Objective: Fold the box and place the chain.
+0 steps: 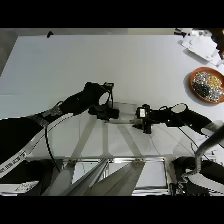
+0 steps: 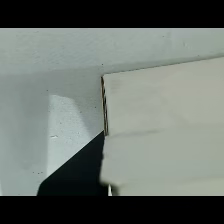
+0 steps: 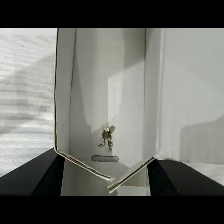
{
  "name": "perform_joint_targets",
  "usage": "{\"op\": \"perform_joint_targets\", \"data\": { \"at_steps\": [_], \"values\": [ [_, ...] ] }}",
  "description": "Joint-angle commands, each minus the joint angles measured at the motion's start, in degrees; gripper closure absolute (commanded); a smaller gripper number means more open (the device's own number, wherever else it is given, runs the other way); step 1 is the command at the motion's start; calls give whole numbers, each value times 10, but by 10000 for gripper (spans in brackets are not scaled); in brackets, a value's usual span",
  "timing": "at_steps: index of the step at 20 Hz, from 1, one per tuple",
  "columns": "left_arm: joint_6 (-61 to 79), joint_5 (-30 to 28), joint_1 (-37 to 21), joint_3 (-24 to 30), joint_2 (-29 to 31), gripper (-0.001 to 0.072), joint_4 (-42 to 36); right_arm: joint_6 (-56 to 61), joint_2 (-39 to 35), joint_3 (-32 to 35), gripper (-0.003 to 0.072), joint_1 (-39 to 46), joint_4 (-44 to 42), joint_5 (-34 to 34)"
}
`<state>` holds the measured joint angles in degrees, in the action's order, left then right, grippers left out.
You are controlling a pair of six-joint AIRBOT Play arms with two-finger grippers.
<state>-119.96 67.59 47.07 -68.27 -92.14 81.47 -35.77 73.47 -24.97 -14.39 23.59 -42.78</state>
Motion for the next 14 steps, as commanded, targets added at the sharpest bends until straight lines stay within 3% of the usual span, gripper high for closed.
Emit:
{"op": "perform_joint_targets", "data": {
  "at_steps": [1,3,5,6,9,10,14],
  "values": [
    [5,0,4,1,-17,705,-8,-1,0,0,266,0,1,2],
    [7,-1,5,1,-17,689,-9,-1,0,0,266,0,1,2],
    [7,-1,6,1,-17,594,-10,-1,0,0,266,0,1,2],
    [7,-1,9,1,-17,593,-10,-1,0,0,266,0,1,1],
    [6,-10,12,1,-17,606,-10,-1,0,0,266,0,2,1],
    [6,-11,12,1,-17,697,-10,-1,0,0,266,0,2,2],
    [6,-11,14,1,-17,705,-10,-1,0,0,266,0,2,2]
  ]
}}
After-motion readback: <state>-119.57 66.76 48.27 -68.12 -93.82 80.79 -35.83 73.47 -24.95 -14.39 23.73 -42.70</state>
